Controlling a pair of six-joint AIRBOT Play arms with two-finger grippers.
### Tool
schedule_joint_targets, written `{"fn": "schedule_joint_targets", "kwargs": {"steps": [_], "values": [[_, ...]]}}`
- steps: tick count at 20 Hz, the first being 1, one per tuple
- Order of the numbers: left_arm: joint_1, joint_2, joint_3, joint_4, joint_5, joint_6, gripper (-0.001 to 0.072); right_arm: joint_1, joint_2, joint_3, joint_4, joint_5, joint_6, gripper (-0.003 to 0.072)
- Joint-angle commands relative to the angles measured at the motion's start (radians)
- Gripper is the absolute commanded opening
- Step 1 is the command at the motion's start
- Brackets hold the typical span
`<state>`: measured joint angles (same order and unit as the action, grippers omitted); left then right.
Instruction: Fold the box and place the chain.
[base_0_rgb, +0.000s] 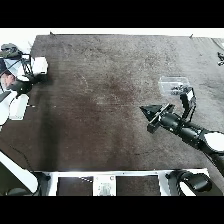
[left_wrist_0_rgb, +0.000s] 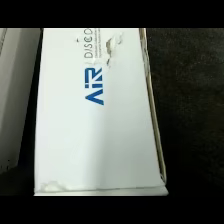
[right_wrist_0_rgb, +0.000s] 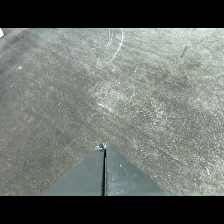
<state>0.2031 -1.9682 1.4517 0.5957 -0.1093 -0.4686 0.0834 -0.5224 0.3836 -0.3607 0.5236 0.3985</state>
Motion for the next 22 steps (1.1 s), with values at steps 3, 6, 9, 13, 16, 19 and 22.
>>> {"fn": "schedule_joint_targets", "kwargs": {"steps": [3,6,9,13,16,19,22], "values": [[0.000,-0.002,0.030,-0.001,0.019,0.005,0.0720,0.000,0.001,0.000,0.010,0.019,0.000,-0.0011],[0.000,0.040,0.037,-0.001,-0.022,0.005,0.0720,0.000,0.001,0.000,0.026,0.053,-0.001,-0.0011],[0.000,0.137,0.038,-0.001,-0.048,0.005,0.0720,0.000,0.001,0.002,0.063,0.064,-0.001,-0.0010],[0.000,0.358,0.038,-0.001,-0.188,0.005,0.0715,0.000,0.001,0.007,0.081,0.060,-0.001,-0.0010],[0.000,0.547,0.038,-0.018,-0.325,0.002,0.0010,0.000,0.044,0.027,0.080,-0.026,-0.001,-0.0012],[-0.009,0.747,-0.039,-0.195,-0.331,0.094,0.0004,0.000,0.150,0.022,0.039,-0.174,-0.001,-0.0011],[-0.077,0.985,-0.290,-0.296,-0.227,0.384,0.0004,0.000,0.217,-0.013,0.031,-0.249,-0.001,-0.0012]]}}
